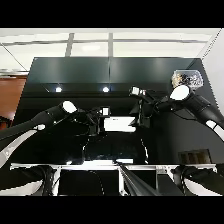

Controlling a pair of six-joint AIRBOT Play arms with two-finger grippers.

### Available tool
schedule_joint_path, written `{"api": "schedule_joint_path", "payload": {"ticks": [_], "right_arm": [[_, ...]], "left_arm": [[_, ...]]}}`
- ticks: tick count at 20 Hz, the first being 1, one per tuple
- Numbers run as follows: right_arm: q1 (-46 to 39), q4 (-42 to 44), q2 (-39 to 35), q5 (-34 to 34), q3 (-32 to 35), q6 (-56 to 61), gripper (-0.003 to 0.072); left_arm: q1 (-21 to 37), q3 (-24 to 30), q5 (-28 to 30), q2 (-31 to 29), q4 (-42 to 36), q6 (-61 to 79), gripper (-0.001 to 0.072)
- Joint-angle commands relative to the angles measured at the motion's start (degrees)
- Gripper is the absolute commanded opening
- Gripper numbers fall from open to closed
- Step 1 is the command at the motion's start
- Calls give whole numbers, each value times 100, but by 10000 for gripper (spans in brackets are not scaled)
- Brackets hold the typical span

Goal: Fold the box and place the chain.

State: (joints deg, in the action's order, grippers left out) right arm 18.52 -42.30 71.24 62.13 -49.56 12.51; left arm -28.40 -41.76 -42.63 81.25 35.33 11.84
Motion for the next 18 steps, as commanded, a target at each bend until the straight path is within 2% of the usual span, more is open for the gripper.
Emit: {"api": "schedule_joint_path", "payload": {"ticks": [1, 3, 5, 6, 7, 9, 10, 11, 18], "right_arm": [[232, -236, 4, -138, -7, -120, 720], [229, -234, 4, -35, -7, -118, 720], [229, -232, 4, -28, -7, -114, 588], [229, -223, 4, -28, -7, -96, 477], [229, -175, 4, -31, -7, -74, 427], [229, -114, 2, -31, -7, -61, 414], [229, -114, 2, -20, -7, 9, 279], [229, -118, 2, -20, -7, 79, 245], [229, -136, 2, -44, -4, 293, 244]], "left_arm": [[-4, -7, -2, 4, 0, 0, 443], [-2, -7, 0, 4, 0, 0, 443], [-4, -7, 0, 4, 0, 0, 443], [-2, -7, -2, 4, 0, 0, 443], [-2, -7, 0, 4, 0, 0, 443], [-2, -7, 0, 4, 0, 0, 443], [-2, -7, 0, 4, 0, 0, 443], [-4, -7, -2, 4, 0, 0, 443], [-4, -7, -2, 4, 0, 0, 443]]}}
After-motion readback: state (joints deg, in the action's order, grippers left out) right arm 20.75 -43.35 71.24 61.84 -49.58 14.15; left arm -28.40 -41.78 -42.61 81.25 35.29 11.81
